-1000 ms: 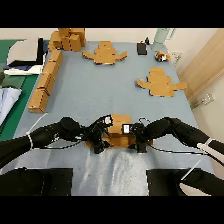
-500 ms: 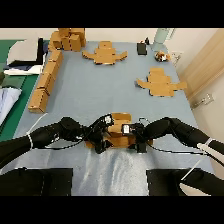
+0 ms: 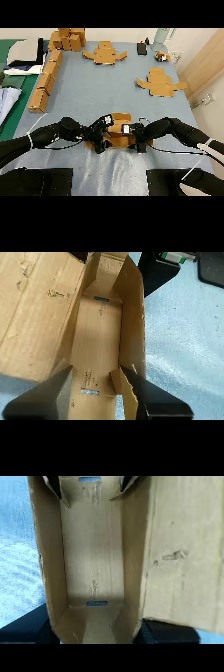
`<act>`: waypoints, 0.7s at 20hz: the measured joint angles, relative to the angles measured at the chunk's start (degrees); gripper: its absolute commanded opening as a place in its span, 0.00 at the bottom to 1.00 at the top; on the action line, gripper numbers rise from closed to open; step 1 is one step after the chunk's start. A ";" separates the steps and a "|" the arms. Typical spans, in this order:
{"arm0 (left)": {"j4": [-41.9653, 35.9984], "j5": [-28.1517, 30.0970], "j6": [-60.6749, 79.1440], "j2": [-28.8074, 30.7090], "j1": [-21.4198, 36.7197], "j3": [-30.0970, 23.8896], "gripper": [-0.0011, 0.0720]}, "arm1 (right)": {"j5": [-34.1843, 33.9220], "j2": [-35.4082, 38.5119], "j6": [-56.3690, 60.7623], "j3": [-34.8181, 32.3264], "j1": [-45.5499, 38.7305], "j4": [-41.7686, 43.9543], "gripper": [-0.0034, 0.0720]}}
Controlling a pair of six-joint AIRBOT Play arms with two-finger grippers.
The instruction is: Fold the box.
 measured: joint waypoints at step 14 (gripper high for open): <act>38.71 -2.43 -50.71 20.50 4.92 -0.02 0.03 | 0.15 0.00 0.02 0.00 0.00 0.13 0.57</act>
